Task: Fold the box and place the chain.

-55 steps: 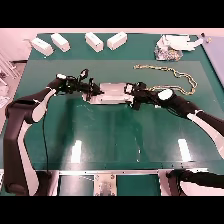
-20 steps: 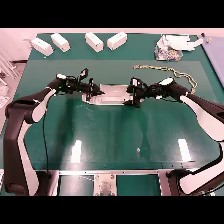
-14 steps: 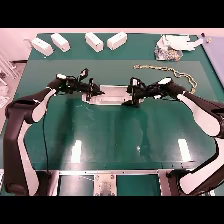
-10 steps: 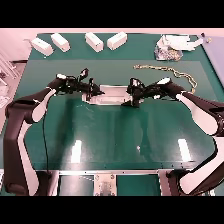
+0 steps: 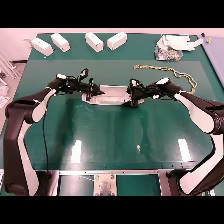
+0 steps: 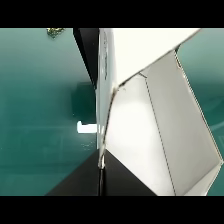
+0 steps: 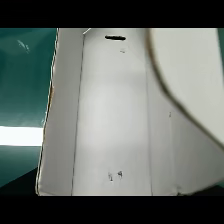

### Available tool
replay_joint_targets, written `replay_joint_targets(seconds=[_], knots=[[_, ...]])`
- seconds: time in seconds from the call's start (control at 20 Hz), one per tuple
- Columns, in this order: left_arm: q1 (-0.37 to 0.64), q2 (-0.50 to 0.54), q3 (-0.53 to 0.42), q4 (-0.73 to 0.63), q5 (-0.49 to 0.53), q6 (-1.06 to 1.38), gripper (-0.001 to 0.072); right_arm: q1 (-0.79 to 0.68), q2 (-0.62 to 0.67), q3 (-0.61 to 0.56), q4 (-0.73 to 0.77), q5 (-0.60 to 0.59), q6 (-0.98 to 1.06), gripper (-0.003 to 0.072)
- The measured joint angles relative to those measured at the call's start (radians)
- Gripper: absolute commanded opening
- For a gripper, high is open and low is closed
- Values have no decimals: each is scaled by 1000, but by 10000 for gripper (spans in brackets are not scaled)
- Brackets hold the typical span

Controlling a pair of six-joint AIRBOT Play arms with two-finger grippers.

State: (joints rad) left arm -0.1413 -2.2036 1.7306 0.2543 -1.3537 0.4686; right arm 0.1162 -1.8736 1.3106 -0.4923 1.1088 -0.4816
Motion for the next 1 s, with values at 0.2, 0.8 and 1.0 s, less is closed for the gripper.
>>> replay_joint_targets(seconds=[0.2, 0.8, 1.0], knots=[[0, 0, 0, 0, 0, 0, 19, 0, -16, 5, 3, 6, -1, 635], [0, 0, 0, 0, 0, 0, 19, -2, -27, 8, 4, 11, -2, 563], [0, 0, 0, 0, 0, 0, 19, -5, -27, 8, 4, 12, -2, 564]])
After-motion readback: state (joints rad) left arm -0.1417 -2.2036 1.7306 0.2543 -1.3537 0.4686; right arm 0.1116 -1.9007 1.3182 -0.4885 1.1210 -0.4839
